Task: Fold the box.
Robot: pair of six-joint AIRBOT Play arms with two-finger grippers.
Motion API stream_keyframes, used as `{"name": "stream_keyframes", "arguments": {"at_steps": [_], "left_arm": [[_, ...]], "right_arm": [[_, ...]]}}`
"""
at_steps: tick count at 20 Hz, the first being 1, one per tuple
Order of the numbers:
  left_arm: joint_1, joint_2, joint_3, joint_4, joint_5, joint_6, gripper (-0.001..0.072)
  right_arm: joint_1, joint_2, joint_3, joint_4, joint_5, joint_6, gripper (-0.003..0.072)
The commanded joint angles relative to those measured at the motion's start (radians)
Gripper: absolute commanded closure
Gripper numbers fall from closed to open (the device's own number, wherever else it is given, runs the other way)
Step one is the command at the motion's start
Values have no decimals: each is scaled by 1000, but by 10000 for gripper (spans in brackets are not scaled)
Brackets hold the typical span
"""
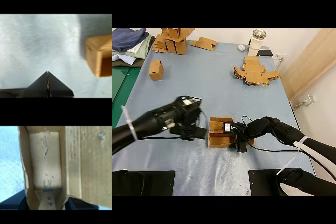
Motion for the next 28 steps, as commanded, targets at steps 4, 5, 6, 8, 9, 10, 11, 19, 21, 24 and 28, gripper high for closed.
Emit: {"name": "stream_keyframes", "arguments": {"at_steps": [4,5,6,8,9,10,11,19,21,24,28], "left_arm": [[497,98,-265,-582,171,1072,697],[560,92,-283,-718,170,1342,696],[602,84,-287,-817,174,1570,697],[609,69,-286,-857,268,1804,697],[592,60,-286,-848,343,1894,696],[570,55,-286,-846,443,1988,696],[542,52,-286,-851,526,2061,695],[376,11,-348,-893,595,2253,-2],[357,11,-393,-906,597,2266,-2],[328,13,-433,-907,599,2266,-2],[301,12,-435,-972,659,2266,-3]], "right_arm": [[0,0,0,0,0,0,213],[0,0,0,0,0,0,213],[0,0,1,0,0,0,213],[0,0,1,0,0,0,213],[0,0,0,0,0,0,213],[0,0,1,0,1,0,213],[0,0,0,1,-2,0,213],[0,0,0,0,-1,0,213],[-1,0,1,0,0,0,213],[0,0,0,0,0,0,213],[0,0,0,0,-1,0,213]]}}
